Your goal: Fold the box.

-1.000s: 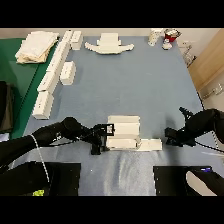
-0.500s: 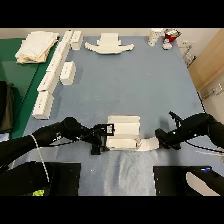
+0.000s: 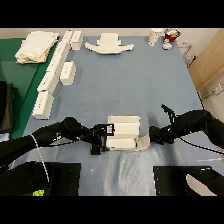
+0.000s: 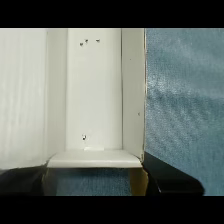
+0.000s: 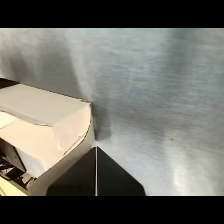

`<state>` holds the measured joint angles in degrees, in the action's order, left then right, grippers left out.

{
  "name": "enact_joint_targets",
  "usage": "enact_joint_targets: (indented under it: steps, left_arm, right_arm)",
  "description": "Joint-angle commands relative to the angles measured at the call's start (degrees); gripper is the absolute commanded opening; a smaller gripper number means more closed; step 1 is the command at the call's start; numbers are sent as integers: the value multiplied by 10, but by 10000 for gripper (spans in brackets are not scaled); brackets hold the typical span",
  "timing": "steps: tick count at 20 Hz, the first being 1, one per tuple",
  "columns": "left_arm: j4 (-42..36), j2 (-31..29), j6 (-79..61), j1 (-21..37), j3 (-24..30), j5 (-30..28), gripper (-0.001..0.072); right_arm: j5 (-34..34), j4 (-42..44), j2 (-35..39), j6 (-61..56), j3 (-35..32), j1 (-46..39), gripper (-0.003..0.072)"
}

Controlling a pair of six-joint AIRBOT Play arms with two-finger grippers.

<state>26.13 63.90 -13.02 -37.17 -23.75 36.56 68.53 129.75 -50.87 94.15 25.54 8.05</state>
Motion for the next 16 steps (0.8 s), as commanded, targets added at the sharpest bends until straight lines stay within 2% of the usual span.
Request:
enact_joint_targets:
  steps: [1,2,3,4,8,10,14,16]
  left_arm:
    - [0,0,0,0,-1,0,457]
    - [0,0,0,0,-1,0,457]
    - [0,0,0,0,-1,0,457]
    - [0,0,0,0,-1,0,457]
    - [0,0,0,0,-1,0,457]
    - [0,0,0,0,-1,0,457]
    - [0,0,0,0,-1,0,457]
    - [0,0,0,0,-1,0,457]
  right_arm:
    - [15,2,11,-2,19,10,17]
    - [14,1,11,-2,24,10,58]
    - [14,2,11,-2,29,10,266]
    - [14,2,11,-2,33,10,340]
    - [25,3,11,9,34,13,346]
    - [12,2,10,9,34,41,346]
    - [-75,-45,-3,-39,34,128,344]
    - [-98,-77,-15,-64,39,169,340]
